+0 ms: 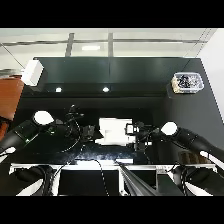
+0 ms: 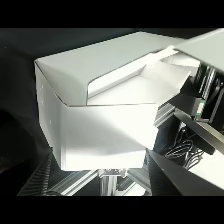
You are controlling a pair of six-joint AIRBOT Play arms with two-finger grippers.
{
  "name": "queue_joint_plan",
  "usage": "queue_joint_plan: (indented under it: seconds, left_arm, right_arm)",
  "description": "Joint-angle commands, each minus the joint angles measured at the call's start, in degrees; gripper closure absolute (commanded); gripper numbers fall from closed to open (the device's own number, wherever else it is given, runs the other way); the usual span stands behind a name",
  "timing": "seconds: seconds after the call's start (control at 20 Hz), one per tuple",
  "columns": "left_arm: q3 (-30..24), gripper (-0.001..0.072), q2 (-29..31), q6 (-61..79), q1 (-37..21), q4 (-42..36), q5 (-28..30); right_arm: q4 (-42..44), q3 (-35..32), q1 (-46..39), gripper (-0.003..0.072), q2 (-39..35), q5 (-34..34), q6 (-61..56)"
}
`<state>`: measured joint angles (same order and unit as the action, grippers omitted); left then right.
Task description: Fold the box and place the chain.
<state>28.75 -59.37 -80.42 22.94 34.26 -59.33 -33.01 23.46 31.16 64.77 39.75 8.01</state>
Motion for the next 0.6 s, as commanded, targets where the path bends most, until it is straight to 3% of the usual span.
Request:
queue_joint_plan:
  seconds: [0.0,0.3,0.55]
  left_arm:
    - [0.07,0.0022,0.87,-2.56,1.75,1.09,1.49]
    - [0.09,0.0031,0.87,-5.53,6.49,1.33,7.15]
    - [2.75,0.0004,0.87,-5.25,6.47,3.5,1.64]
  right_arm:
    - [0.0,0.02,0.04,0.0297,0.02,0.0,-0.02]
    - [0.0,0.02,0.04,0.0296,0.02,0.0,0.0]
    - [0.0,0.02,0.04,0.0297,0.02,0.0,0.0]
